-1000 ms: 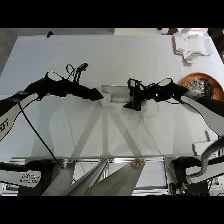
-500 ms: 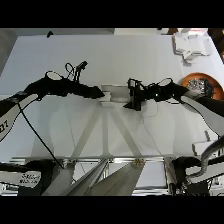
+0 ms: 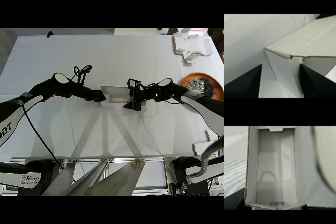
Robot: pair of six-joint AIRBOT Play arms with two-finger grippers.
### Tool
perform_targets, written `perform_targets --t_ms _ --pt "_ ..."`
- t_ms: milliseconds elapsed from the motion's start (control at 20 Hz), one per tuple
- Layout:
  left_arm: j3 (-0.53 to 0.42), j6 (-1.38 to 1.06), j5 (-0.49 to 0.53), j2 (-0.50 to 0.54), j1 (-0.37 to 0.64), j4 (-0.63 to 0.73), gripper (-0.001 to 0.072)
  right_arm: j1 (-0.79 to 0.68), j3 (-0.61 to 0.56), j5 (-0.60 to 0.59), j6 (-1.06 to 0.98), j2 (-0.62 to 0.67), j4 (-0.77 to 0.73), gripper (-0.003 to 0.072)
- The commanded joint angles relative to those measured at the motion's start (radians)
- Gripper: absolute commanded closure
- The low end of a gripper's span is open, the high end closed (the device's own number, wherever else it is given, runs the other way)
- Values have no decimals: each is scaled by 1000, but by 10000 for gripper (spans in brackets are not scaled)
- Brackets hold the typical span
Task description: Fold the box and place the chain.
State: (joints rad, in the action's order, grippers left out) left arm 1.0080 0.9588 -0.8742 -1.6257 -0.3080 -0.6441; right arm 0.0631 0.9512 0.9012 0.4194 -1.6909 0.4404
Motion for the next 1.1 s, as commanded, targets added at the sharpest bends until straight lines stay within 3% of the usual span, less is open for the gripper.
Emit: perform_targets --t_ms 0,600,750,1050 --pt "0 125 23 1 -8 -103 215 0 0 0 0 0 0 167" --pt "31 204 26 46 -61 -175 223 0 0 0 0 0 0 167" --pt "87 294 26 45 -94 -283 274 0 0 0 0 0 0 167" --pt "145 441 26 27 -156 -467 272 0 0 0 0 0 0 167"
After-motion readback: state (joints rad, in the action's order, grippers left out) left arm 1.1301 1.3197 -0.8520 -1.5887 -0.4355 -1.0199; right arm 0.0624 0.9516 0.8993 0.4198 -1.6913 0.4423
